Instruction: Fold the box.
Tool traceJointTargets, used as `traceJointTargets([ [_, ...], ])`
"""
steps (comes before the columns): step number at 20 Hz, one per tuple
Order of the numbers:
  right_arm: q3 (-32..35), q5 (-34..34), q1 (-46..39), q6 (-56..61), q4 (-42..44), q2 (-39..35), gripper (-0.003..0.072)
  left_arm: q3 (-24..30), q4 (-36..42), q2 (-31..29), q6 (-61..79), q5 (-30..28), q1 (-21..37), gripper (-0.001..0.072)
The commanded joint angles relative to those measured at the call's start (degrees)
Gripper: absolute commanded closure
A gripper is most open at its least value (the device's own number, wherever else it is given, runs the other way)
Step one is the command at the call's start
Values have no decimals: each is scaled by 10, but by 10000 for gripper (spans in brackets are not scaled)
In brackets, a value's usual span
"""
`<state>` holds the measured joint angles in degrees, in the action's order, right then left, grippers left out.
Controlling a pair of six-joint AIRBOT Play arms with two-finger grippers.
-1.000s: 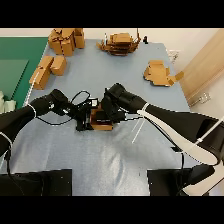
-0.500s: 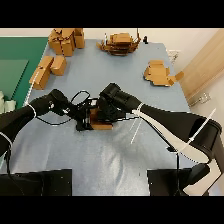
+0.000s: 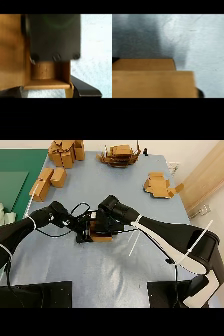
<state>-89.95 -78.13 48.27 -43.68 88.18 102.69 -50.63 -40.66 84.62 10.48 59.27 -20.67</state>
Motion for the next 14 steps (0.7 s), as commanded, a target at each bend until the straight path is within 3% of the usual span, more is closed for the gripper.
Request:
traceJointTargets([
  [1, -2, 0, 1, 3, 0, 3, 679, 0, 0, 0, -1, 3, 0, 359],
  [7, -2, -9, 1, 1, -8, 3, 675, 0, 0, 0, -1, 3, 0, 360],
  [8, -2, -9, 0, -3, -8, 1, 536, 0, 0, 0, -1, 3, 0, 360],
  [9, -2, -9, -2, -7, -9, -3, 294, 0, 0, 0, -1, 3, 0, 360],
  [10, -2, -9, -4, -12, -9, -8, 244, 0, 0, 0, -1, 4, 0, 360],
  [14, -2, -11, -11, -18, -33, -33, 235, 0, 0, 0, -1, 6, 0, 360],
])
